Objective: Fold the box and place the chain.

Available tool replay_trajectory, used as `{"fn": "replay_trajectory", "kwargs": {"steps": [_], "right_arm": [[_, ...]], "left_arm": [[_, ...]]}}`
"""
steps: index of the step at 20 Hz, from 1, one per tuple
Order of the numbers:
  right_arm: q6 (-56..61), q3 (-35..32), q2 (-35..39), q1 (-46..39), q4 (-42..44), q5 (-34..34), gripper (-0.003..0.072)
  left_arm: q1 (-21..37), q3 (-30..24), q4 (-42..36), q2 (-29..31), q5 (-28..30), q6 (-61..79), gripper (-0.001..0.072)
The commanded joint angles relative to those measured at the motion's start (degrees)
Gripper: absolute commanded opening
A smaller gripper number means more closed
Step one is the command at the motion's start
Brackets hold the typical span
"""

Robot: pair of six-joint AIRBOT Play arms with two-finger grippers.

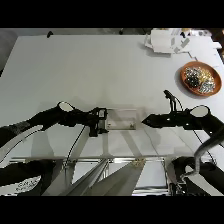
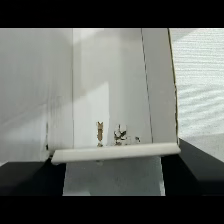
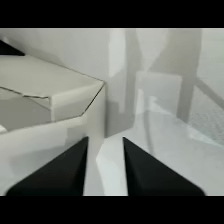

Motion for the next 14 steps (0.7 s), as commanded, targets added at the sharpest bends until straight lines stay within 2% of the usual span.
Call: {"fn": "replay_trajectory", "kwargs": {"steps": [1, 4, 5, 9, 14], "right_arm": [[-0.7, 0.0, 2.1, 0.5, 1.3, 2.5, 0.0355], [-0.7, 0.0, 2.1, 4.2, 1.3, 0.9, 0.0382], [-0.6, 0.0, 2.1, 5.3, 1.3, -1.0, 0.0413], [1.6, 0.5, 2.1, 9.9, 0.3, -6.3, 0.0413], [10.8, 4.4, 0.6, 15.9, -6.0, -9.8, 0.0413]], "left_arm": [[0.0, 0.0, 0.0, 0.0, 0.0, 0.0, 0.0139], [0.0, 0.0, 0.0, 0.0, 0.0, 0.0, 0.0139], [0.0, 0.0, 0.0, 0.0, 0.0, 0.0, 0.0138], [0.0, 0.0, 0.0, 0.0, 0.0, 0.0, 0.0139], [0.0, 0.0, 0.0, 0.0, 0.0, 0.0, 0.0139]]}}
